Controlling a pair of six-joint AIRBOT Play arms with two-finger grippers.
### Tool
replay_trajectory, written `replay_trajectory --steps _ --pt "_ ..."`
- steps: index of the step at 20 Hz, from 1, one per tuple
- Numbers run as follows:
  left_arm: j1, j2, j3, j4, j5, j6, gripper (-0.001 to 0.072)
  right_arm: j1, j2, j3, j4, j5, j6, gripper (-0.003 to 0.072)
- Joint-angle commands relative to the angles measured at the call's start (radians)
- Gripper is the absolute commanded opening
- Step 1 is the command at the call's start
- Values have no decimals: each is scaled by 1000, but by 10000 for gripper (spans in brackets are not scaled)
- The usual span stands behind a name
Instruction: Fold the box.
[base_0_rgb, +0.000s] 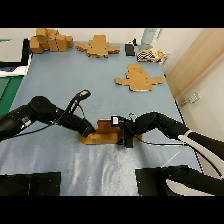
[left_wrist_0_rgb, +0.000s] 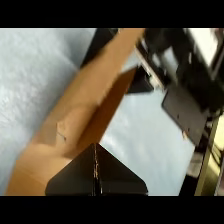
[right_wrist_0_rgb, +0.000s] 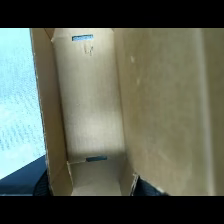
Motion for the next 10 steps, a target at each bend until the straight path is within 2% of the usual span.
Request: replay_trajectory --steps 1,6,10 --pt "-9 -116 99 -55 72 -121 14 0 0 1 1 -1 0 438" --pt "-8 -340 225 -55 85 -148 13 0 0 1 0 0 0 438" --pt "-10 -422 238 -29 69 -177 13 0 0 1 0 0 0 438"
